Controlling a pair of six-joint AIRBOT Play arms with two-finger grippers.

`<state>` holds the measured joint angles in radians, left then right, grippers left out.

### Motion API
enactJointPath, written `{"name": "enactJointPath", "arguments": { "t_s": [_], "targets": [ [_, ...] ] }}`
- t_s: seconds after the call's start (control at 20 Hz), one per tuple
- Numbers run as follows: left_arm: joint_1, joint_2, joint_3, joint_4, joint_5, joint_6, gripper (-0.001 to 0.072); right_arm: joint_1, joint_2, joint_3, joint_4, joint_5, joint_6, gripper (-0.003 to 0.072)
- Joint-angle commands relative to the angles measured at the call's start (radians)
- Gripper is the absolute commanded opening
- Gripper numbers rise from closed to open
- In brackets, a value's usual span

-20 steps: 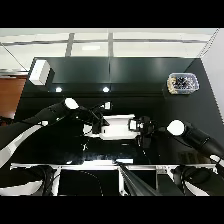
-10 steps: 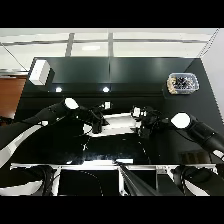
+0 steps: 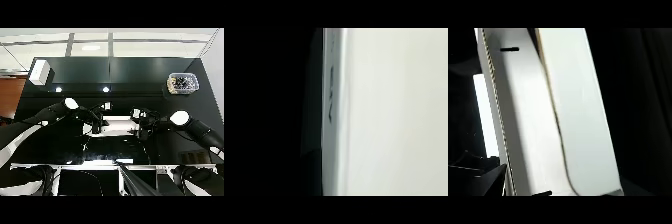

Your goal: Fold the box and place the chain.

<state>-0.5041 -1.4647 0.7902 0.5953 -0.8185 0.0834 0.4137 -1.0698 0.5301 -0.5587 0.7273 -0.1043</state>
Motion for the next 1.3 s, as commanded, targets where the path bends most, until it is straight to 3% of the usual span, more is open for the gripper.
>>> {"name": "enactJointPath", "arguments": {
  "t_s": [0.0,0.35,1.25],
  "targets": [
    [0.000,0.000,0.000,-0.002,0.003,-0.004,0.0028,-0.009,-0.025,-0.025,0.031,0.033,-0.084,0.0642],
    [-0.001,0.000,0.000,-0.002,0.003,-0.004,0.0028,-0.008,-0.073,-0.053,0.034,0.042,-0.178,0.0642],
    [-0.001,0.000,0.000,-0.002,0.003,-0.004,0.0028,-0.006,-0.129,-0.053,0.026,-0.011,-0.179,0.0642]
  ]
}}
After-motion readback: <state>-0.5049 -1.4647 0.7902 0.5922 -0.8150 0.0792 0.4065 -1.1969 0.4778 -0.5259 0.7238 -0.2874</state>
